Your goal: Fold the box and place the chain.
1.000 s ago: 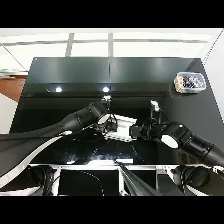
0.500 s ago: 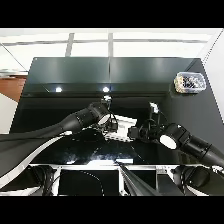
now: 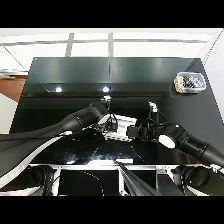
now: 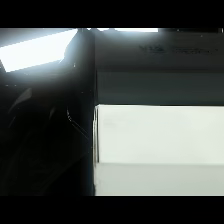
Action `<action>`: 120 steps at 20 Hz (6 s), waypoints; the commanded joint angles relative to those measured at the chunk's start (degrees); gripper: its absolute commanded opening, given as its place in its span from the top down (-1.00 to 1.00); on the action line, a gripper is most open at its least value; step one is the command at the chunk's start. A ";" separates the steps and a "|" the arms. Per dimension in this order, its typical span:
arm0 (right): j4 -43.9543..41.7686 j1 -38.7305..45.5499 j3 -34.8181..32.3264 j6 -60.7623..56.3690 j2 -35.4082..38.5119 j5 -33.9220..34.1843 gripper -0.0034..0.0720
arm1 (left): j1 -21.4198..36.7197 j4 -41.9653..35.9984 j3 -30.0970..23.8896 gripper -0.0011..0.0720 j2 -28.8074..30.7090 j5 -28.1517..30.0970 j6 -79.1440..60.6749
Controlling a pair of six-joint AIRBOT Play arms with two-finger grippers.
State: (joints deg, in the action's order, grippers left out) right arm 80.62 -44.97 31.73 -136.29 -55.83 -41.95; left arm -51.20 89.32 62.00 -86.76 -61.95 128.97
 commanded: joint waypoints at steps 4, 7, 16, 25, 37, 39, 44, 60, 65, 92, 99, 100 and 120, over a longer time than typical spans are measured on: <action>0.24 -0.02 0.57 -0.48 -3.78 0.26 -0.08 | 0.07 0.02 0.00 0.88 -0.04 -0.04 0.04; -0.02 -0.02 1.29 -0.59 -5.84 -1.11 -0.08 | 0.07 0.02 0.00 0.88 -0.04 -0.13 0.04; -0.17 0.63 4.87 -8.46 -8.11 -7.58 0.11 | 0.07 0.28 0.00 0.89 -0.04 -0.13 0.04; 2.71 3.06 13.14 -11.82 -13.16 -16.94 0.26 | 0.07 0.26 0.00 0.88 -0.04 -0.13 0.04; 2.03 3.06 16.06 -7.19 -18.03 -19.10 0.26 | 0.07 0.20 0.00 0.88 -0.04 -0.26 0.04; 1.99 3.06 16.06 -7.21 -18.21 -19.08 0.27 | 0.07 0.20 0.00 0.89 -0.04 -0.24 0.04; 1.90 3.06 16.06 -5.88 -18.25 -18.45 0.78 | 0.04 0.17 0.00 0.89 -0.04 -0.24 0.04; 0.31 3.06 16.09 0.26 -18.25 -18.34 0.50 | 0.04 0.00 0.00 0.89 -0.04 -0.22 0.04; 0.02 3.06 16.09 1.81 -18.32 -18.12 0.52 | 0.04 -0.02 0.00 0.89 -0.04 -0.22 0.04; 5.77 3.91 16.11 22.12 0.79 -28.89 -0.42 | 0.07 -0.22 0.00 0.89 -0.02 -0.15 0.02; 35.89 19.04 15.98 22.16 14.25 -33.83 -0.42 | 0.04 -0.22 0.00 0.88 -0.02 0.00 0.04; 37.51 23.93 15.58 22.16 14.03 -30.99 -0.42 | 0.04 -0.22 0.00 0.88 -0.04 0.09 0.04; 0.26 59.04 53.62 2.73 -37.77 -15.58 -0.81 | 0.07 -0.44 0.02 0.88 -0.04 -0.09 0.04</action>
State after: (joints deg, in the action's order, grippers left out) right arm 83.33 13.65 82.74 -127.39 -90.15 -56.62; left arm -51.18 88.86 61.95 -86.78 -61.95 128.99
